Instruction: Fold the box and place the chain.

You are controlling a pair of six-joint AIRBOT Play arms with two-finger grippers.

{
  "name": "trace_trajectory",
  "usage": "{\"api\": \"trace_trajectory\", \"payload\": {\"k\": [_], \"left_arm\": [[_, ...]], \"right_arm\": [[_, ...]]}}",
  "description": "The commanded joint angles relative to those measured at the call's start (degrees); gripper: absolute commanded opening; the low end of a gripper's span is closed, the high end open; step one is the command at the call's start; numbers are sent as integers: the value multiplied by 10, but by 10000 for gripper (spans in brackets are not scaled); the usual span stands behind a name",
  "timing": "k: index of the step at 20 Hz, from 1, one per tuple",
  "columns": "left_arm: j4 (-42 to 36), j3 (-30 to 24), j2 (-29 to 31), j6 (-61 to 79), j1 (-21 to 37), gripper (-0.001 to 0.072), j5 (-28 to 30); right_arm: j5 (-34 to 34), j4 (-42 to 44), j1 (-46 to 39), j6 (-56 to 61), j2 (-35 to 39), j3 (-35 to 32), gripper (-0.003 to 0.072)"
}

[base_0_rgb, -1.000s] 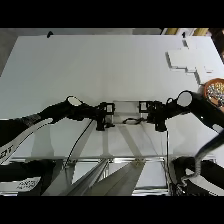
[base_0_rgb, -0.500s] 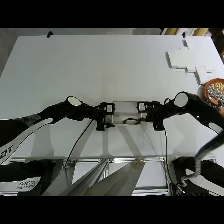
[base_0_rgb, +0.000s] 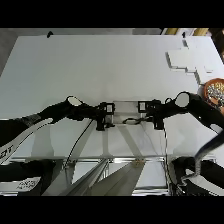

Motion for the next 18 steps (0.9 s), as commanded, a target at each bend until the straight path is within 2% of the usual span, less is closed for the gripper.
{"api": "trace_trajectory", "payload": {"k": [1,2,7,8,10,13,14,18], "left_arm": [[0,0,0,0,0,9,0],[0,0,0,0,0,9,0],[0,0,0,0,0,9,0],[0,0,0,0,0,9,0],[0,0,0,0,0,9,0],[0,0,0,0,0,9,0],[0,0,0,0,0,9,0],[0,0,0,0,0,9,0]], "right_arm": [[-16,3,1,-5,6,0,266],[-23,5,1,-11,5,0,283],[-14,5,1,-17,-15,0,275],[-5,5,1,-17,-17,0,248],[15,4,1,-17,-18,-3,90],[15,5,1,-17,-18,-3,62],[15,4,1,-16,-18,-3,15],[11,-40,1,88,10,-3,14]]}}
